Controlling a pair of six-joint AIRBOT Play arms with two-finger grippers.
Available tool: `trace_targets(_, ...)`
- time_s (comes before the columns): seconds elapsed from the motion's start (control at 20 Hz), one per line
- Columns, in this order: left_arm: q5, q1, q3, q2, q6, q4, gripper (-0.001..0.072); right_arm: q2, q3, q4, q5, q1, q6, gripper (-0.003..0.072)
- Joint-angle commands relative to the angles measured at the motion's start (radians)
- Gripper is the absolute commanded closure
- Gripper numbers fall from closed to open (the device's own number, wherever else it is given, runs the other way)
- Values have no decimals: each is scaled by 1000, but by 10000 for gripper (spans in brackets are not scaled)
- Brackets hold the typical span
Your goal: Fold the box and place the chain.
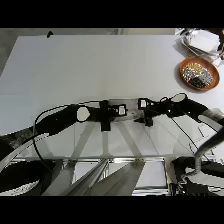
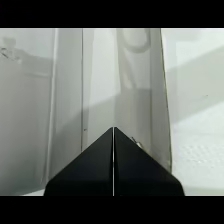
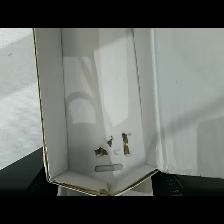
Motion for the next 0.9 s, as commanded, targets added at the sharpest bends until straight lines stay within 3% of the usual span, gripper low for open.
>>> trace_targets(0.0, -52, 2, 0, 48, -148, 45, 705, 0, 1, 0, -4, 0, 1, 251)
trace_targets(0.15, -95, 2, 0, 114, -354, 138, 706, 0, 0, 0, -4, 0, 1, 251)
trace_targets(0.35, -142, 2, 0, 226, -731, 394, 707, 0, 0, 0, -4, 0, 1, 251)
trace_targets(0.6, -297, 2, 0, 351, -1115, 669, 707, 0, 0, 0, -4, 0, 1, 251)
trace_targets(0.7, -352, 47, -11, 383, -1202, 687, 707, 0, 0, 0, -4, 0, 1, 251)
trace_targets(0.85, -363, 158, -71, 389, -1242, 587, 706, 0, 0, 0, -4, 0, 1, 251)
